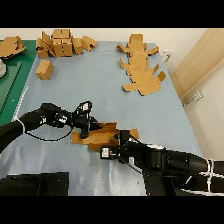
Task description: Fold the box.
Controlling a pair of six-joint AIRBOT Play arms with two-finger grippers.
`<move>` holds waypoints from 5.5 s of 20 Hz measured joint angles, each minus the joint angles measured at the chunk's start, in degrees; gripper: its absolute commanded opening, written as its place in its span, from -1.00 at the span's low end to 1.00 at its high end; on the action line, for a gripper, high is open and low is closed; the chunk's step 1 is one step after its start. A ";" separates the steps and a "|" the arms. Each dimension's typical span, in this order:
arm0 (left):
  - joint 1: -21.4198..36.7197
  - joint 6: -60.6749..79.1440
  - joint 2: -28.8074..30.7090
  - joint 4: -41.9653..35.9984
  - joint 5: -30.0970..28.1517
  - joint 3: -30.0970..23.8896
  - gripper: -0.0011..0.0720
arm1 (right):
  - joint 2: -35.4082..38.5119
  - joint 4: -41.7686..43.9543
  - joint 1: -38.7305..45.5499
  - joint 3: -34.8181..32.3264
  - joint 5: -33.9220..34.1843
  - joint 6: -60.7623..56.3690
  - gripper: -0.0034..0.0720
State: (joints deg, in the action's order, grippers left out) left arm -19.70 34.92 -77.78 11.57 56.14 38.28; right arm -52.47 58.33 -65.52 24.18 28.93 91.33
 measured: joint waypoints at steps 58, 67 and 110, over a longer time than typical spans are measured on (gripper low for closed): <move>0.00 -0.02 0.00 0.00 0.02 0.02 -0.94 | -4.28 67.69 32.04 5.18 5.40 76.74 0.57; 0.00 -0.02 0.00 0.00 0.00 0.00 -0.94 | -7.78 69.46 32.44 5.18 4.09 80.39 0.57; 0.00 -0.02 0.00 0.02 0.00 0.00 -0.94 | -12.41 71.93 31.80 5.60 4.26 80.83 0.56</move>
State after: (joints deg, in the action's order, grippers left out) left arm -19.70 34.89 -77.78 11.60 56.14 38.28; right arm -64.88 130.26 -33.71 29.78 33.19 172.16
